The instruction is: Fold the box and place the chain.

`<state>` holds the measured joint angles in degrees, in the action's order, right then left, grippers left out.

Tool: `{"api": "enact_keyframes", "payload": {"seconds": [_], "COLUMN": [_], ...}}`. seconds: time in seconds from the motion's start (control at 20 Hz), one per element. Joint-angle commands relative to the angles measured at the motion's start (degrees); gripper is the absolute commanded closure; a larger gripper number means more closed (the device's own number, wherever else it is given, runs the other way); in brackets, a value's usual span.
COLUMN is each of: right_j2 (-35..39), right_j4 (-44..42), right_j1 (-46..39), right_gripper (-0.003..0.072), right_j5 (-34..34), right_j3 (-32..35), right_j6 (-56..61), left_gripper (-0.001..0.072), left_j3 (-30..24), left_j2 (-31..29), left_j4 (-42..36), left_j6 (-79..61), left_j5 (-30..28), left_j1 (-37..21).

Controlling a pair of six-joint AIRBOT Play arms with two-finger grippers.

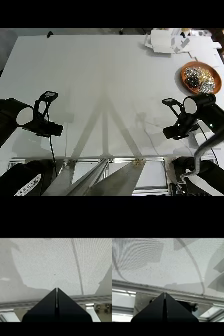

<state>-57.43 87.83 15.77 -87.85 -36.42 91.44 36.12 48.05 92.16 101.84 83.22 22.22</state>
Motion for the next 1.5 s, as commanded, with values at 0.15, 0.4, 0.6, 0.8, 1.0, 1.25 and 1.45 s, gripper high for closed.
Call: {"api": "enact_keyframes", "payload": {"seconds": [0.15,0.4,0.6,0.8,1.0,1.25,1.45], "right_j2": [0.04,0.04,0.04,0.04,0.04,0.04,-1.31], "right_j4": [-0.02,-0.02,-0.04,5.05,18.01,31.52,33.07], "right_j1": [0.07,0.07,0.07,-0.96,-16.02,-42.49,-56.13], "right_gripper": [0.0670,0.0670,0.0670,0.0669,0.0669,0.0122,0.0121], "right_j5": [-0.02,0.44,5.20,10.71,8.61,13.46,20.94], "right_j3": [0.00,0.00,-0.02,-1.20,-7.74,-11.69,-11.85], "right_j6": [0.02,0.02,0.04,1.42,2.84,-4.61,-5.27], "left_gripper": [0.0700,0.0700,0.0700,0.0700,0.0700,0.0700,0.0700], "left_j3": [-0.04,-0.04,-0.04,-0.04,-0.04,-0.04,-0.04], "left_j2": [-0.04,-0.04,-0.04,-0.04,-0.04,-0.04,-0.04], "left_j4": [0.00,0.00,0.00,0.00,0.00,0.02,0.00], "left_j6": [0.00,0.00,0.00,0.00,0.00,0.00,0.00], "left_j5": [-0.02,-0.02,-0.02,-0.02,-0.02,-0.04,-0.02], "left_j1": [-0.04,-0.04,-0.04,-0.04,-0.04,-0.07,-0.04]}}
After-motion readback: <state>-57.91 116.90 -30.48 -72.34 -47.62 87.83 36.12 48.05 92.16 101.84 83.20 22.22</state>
